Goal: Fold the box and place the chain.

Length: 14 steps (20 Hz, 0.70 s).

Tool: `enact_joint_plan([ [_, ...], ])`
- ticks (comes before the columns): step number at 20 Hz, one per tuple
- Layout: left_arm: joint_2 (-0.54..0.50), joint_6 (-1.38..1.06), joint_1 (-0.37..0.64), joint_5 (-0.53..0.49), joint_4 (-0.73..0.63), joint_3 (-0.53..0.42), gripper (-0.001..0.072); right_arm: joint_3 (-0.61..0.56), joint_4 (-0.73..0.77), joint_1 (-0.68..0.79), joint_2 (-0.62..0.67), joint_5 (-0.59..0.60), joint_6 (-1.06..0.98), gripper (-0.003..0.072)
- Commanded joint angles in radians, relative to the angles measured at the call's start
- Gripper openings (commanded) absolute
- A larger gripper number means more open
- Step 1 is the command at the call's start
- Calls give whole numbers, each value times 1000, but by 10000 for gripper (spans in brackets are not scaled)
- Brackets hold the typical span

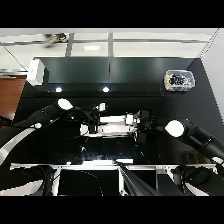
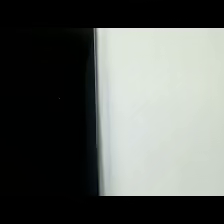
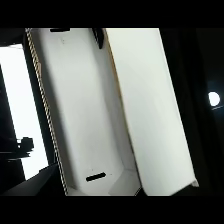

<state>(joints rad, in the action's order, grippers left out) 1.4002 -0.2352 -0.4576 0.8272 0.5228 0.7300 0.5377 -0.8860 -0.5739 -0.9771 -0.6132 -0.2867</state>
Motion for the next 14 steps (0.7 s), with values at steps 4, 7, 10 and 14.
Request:
enact_joint_plan([
  [4, 0, -1, 0, 45, 0, 0, 26, 1, 101, 100, 14, -50, -2, 630],
  [7, 0, -2, 0, 40, 0, 0, 26, 0, 100, 100, -18, -49, 16, 630],
  [10, 0, -2, 0, 39, 0, 0, 26, 0, 163, 101, -58, -50, 140, 630],
  [14, 0, -2, 1, 37, 1, 0, 26, 0, 351, 147, -81, -72, 340, 630],
])
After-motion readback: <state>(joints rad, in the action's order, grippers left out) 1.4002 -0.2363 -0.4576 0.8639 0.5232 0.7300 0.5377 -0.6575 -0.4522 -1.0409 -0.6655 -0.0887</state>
